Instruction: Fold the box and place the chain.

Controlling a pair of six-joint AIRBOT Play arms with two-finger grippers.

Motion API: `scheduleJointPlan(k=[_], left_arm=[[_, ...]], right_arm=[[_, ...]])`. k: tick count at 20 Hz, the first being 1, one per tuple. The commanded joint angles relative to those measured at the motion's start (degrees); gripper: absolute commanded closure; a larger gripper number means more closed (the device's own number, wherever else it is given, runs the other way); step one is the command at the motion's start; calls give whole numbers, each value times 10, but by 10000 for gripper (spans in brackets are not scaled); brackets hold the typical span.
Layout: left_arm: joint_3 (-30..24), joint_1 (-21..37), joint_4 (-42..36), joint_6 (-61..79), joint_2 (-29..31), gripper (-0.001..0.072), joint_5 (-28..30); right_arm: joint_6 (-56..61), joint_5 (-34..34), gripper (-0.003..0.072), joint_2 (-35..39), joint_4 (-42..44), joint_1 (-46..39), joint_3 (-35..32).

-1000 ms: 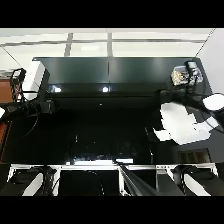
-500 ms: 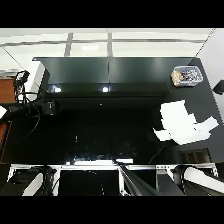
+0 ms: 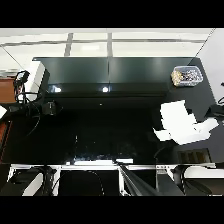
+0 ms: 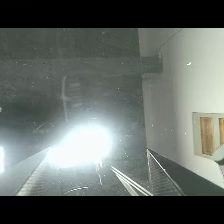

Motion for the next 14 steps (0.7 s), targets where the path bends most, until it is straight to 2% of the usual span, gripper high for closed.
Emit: scheduleJointPlan(k=[1,2,3,4,5,6,9,12,14], left_arm=[[0,0,0,0,-3,2,0],[0,0,0,0,-5,2,0],[0,0,0,0,-7,2,0],[0,0,0,0,-9,2,0],[0,0,0,0,-11,2,0],[0,0,0,0,-14,2,0],[0,0,-1,0,-19,3,0],[0,0,-7,0,-19,2,4],[0,-3,-15,0,-19,2,10]], right_arm=[[-16,19,314,-10,-13,-5,-17],[-16,19,417,-7,-13,-5,-17],[-24,18,576,2,-13,-3,-17],[-31,17,630,13,-10,-3,-17],[-32,18,633,27,1,-3,-17],[-32,18,683,42,14,-3,-19],[-39,11,674,110,120,2,-51],[-37,-35,675,208,187,32,-132],[-37,-76,675,271,288,49,-203]])
